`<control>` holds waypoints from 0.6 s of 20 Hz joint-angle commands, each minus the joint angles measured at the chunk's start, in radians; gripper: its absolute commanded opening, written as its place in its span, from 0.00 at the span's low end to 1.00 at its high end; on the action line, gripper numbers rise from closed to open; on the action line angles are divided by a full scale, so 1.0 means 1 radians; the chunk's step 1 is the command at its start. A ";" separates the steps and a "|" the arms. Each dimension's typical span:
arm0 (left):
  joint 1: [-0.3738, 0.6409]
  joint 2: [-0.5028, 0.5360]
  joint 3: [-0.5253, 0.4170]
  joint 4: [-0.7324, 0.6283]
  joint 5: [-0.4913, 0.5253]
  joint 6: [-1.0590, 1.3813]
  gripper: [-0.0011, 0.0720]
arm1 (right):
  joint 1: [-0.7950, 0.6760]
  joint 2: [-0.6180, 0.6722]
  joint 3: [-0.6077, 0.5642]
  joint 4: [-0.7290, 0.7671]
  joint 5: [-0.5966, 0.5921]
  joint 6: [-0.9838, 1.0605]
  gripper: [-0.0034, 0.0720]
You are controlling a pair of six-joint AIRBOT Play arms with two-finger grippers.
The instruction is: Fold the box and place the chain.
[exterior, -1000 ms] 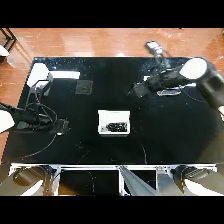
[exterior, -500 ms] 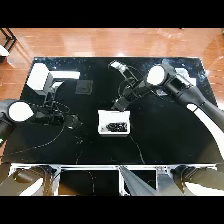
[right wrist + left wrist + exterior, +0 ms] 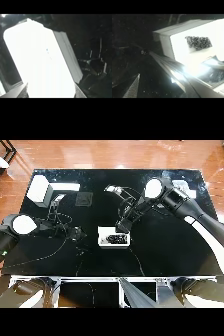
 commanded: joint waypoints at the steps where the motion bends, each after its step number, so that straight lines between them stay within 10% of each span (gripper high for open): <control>1: 0.001 0.000 -0.002 -0.007 0.036 0.003 0.90 | 0.005 -0.001 0.000 -0.001 0.016 -0.051 0.99; 12: 0.002 0.000 -0.002 -0.007 0.108 0.002 0.89 | 0.026 -0.031 -0.007 -0.034 -0.005 -0.150 0.98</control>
